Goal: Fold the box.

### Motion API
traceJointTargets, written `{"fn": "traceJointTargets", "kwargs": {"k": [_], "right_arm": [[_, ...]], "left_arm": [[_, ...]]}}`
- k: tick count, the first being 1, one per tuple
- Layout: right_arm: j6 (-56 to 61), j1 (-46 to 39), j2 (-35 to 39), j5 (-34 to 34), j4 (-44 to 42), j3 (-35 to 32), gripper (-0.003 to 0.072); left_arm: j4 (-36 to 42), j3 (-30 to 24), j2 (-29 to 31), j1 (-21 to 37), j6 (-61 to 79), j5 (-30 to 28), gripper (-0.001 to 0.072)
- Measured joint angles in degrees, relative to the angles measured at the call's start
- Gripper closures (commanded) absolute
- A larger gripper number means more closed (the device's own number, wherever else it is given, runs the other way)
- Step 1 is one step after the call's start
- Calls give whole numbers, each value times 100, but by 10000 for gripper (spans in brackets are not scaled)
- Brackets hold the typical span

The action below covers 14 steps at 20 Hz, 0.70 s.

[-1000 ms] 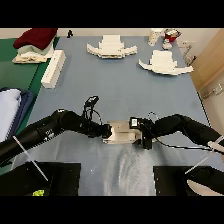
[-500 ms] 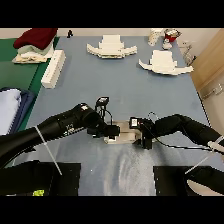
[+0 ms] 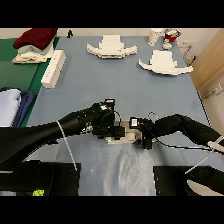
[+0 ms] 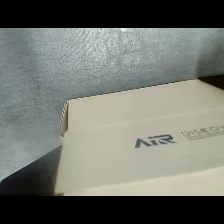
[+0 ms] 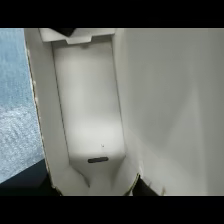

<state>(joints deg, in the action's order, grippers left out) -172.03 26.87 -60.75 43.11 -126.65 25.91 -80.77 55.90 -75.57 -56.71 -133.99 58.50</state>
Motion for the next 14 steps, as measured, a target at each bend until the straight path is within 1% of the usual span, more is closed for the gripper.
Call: {"fn": "traceJointTargets", "kwargs": {"k": [6, 8, 9, 10, 11, 12, 14], "right_arm": [[-2, 0, 0, 0, 0, 0, 204], [0, 0, 0, 0, 0, 0, 204], [0, 0, 0, 0, 0, 0, 205], [2, 0, 0, 0, 0, 0, 204], [2, 0, 0, 0, 0, -2, 205], [2, 0, 0, 0, 0, 0, 204], [2, -2, 0, 0, 0, 0, 205]], "left_arm": [[-125, 245, -286, -37, -85, 254, 261], [-162, 269, -326, -37, -103, 302, 566], [-240, 269, -337, -37, -107, 391, 594], [-286, 273, -345, -37, -118, 391, 595], [-299, 275, -352, -39, -127, 380, 681], [-328, 280, -361, -44, -162, 363, 693], [-382, 284, -367, -44, -192, 295, 694]]}}
